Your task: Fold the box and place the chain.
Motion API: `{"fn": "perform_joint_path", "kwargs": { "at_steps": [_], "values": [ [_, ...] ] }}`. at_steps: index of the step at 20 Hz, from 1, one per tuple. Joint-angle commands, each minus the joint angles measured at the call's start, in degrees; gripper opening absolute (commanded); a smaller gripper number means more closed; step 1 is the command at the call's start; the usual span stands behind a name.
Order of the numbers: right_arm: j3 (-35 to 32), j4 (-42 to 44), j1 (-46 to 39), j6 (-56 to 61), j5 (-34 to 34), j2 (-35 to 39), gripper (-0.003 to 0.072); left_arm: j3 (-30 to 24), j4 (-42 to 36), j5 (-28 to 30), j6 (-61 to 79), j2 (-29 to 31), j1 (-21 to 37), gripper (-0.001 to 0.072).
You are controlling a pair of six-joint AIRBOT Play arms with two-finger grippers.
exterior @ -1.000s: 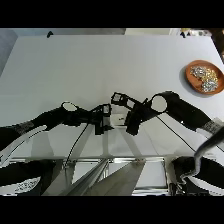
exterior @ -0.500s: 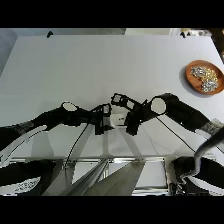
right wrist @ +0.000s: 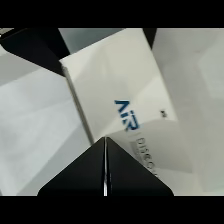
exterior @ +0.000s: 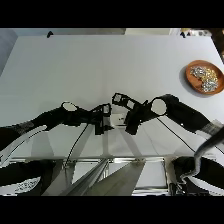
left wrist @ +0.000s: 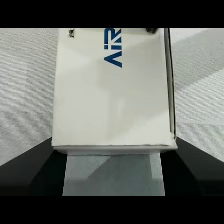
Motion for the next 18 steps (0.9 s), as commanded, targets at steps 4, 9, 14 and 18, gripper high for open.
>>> {"fn": "perform_joint_path", "kwargs": {
  "at_steps": [4,9,14,18],
  "values": [
    [0.0,-9.18,-1.86,10.1,3.34,8.98,0.0019,0.0,0.02,0.02,0.02,0.04,0.02,0.0134],
    [0.0,-17.84,-13.99,28.94,25.59,14.47,0.0019,0.0,0.02,0.02,0.02,0.04,0.02,0.0134],
    [-0.02,-29.94,-26.86,39.93,28.52,14.45,0.0019,0.0,0.02,0.02,0.02,0.04,0.02,0.0134],
    [-0.02,-33.75,-33.94,39.82,23.98,14.45,0.0019,0.02,0.02,0.0,0.02,0.04,0.02,0.0134]
  ]
}}
